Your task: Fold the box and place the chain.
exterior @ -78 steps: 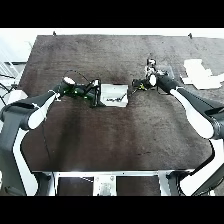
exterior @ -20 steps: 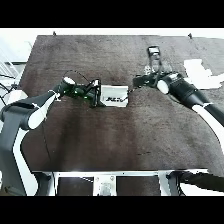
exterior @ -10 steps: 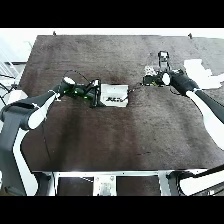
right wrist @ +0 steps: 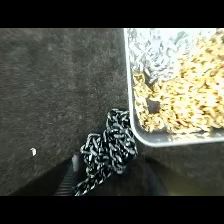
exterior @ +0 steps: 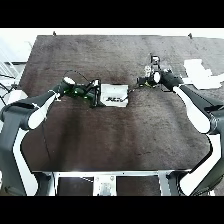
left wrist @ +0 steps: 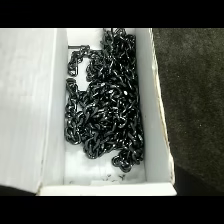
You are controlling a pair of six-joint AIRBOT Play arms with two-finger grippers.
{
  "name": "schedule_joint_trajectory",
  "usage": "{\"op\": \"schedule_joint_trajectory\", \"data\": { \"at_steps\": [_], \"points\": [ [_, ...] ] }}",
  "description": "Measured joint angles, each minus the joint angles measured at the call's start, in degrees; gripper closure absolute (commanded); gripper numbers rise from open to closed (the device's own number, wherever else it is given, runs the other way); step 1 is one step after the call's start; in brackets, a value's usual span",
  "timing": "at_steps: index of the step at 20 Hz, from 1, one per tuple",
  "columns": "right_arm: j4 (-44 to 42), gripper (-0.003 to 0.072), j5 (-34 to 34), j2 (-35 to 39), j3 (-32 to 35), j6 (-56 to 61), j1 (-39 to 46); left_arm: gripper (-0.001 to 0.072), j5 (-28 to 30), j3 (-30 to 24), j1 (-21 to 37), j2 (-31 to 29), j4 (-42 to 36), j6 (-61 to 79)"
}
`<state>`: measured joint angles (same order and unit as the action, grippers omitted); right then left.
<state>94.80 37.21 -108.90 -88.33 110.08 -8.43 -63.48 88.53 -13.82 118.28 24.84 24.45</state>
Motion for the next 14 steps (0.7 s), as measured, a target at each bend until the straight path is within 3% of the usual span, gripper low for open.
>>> {"op": "schedule_joint_trajectory", "data": {
  "at_steps": [1, 6, 14],
  "points": [
    [-0.48, 0.0657, -0.04, -0.68, -0.76, -0.33, 0.04, 0.036, 0.0, 0.0, 0.0, 0.0, 0.0, 0.0],
    [-0.76, 0.0667, 1.11, 0.13, -2.56, -4.39, -0.48, 0.036, 0.02, 0.0, 0.0, 0.0, 0.0, 0.0],
    [-0.07, 0.0667, 5.31, 18.05, -2.97, -10.43, -3.72, 0.036, 0.0, 0.0, 0.02, 0.0, 0.0, 0.0]
  ]
}}
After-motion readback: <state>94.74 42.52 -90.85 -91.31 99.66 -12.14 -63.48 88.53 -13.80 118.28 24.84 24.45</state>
